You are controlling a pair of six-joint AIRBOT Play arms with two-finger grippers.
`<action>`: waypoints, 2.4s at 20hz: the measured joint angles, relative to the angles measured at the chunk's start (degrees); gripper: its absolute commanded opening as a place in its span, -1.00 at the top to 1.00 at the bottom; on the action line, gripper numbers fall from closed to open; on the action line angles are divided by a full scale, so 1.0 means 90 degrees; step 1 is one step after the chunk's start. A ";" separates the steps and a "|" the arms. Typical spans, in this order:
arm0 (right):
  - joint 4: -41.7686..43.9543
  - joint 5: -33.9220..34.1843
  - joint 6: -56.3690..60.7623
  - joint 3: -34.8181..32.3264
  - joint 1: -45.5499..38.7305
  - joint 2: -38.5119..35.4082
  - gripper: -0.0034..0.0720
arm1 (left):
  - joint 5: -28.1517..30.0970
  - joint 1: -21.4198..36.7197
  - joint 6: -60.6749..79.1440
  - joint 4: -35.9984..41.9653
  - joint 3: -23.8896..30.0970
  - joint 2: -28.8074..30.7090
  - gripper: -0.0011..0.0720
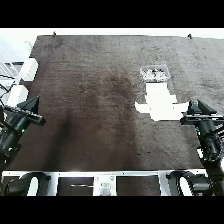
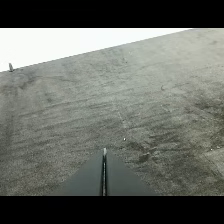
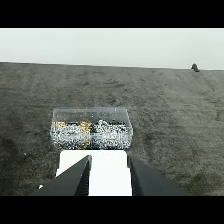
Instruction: Fold the box and place the chain.
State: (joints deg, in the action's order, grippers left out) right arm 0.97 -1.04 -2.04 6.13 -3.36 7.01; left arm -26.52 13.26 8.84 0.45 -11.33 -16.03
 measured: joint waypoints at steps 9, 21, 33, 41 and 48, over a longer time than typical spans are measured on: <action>-0.0177 0.0036 0.0066 0.0304 -0.0046 0.0143 -0.63 | 0.0000 0.0000 0.0000 0.0000 0.0000 0.0000 0.92; -0.2586 -0.4204 0.2902 0.4257 -0.3582 0.5812 -0.63 | 0.0000 0.0000 0.0000 0.0000 0.0000 0.0000 0.92; -0.5688 -0.9401 0.5377 0.9687 -0.4830 1.0540 -0.63 | 0.0000 0.0000 0.0000 0.0000 0.0000 0.0000 0.92; -0.5935 -1.0358 0.5544 1.0210 -0.4498 1.1698 -0.63 | 0.0000 0.0000 0.0002 -0.0002 0.0000 0.0000 0.92; -0.5965 -1.0652 0.5598 1.0316 -0.4386 1.2087 -0.63 | 0.0000 0.0000 0.0000 0.0000 0.0000 0.0000 0.92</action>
State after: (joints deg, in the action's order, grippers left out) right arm -52.71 -96.90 48.34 98.98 -42.83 115.79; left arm -26.52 13.26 8.84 0.45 -11.33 -16.03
